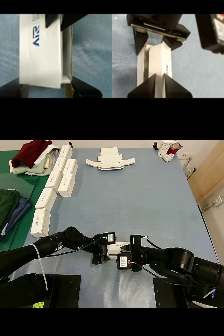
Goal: Fold the box.
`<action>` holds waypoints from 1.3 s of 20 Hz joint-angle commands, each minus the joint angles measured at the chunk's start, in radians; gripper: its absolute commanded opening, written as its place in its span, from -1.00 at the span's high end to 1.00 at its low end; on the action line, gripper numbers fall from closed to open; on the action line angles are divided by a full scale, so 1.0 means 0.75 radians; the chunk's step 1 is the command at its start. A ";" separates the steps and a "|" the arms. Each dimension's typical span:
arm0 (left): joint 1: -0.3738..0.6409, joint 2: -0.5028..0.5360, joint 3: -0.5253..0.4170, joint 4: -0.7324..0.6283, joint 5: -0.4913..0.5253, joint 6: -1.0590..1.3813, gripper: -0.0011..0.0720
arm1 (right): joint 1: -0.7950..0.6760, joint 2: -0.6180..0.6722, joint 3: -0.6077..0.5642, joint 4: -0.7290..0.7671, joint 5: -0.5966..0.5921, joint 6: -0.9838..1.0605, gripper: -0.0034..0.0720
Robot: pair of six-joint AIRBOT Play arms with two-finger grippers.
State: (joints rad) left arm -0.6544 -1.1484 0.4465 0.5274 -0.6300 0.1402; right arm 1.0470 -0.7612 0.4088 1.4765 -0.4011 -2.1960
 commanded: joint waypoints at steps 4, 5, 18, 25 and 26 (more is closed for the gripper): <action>-0.001 0.001 -0.001 0.001 0.000 0.001 -0.23 | 0.006 -0.002 -0.005 0.100 -0.027 -0.004 0.28; -0.001 0.001 -0.001 0.001 0.000 0.001 -0.23 | 0.014 -0.001 -0.005 0.101 -0.036 -0.004 0.26; -0.001 0.001 -0.001 0.001 0.000 0.001 -0.23 | 0.027 0.115 -0.004 0.101 -0.075 -0.004 -0.33; -0.001 0.001 -0.001 0.001 0.000 0.001 -0.23 | 0.024 0.159 -0.006 0.133 0.026 0.459 0.66; -0.001 0.001 -0.001 0.001 0.000 0.001 -0.23 | 0.024 0.159 -0.013 0.151 0.077 0.570 0.80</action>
State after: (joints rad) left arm -0.6544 -1.1484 0.4461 0.5274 -0.6300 0.1402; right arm 1.0660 -0.6487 0.4038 1.5639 -0.4175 -1.9957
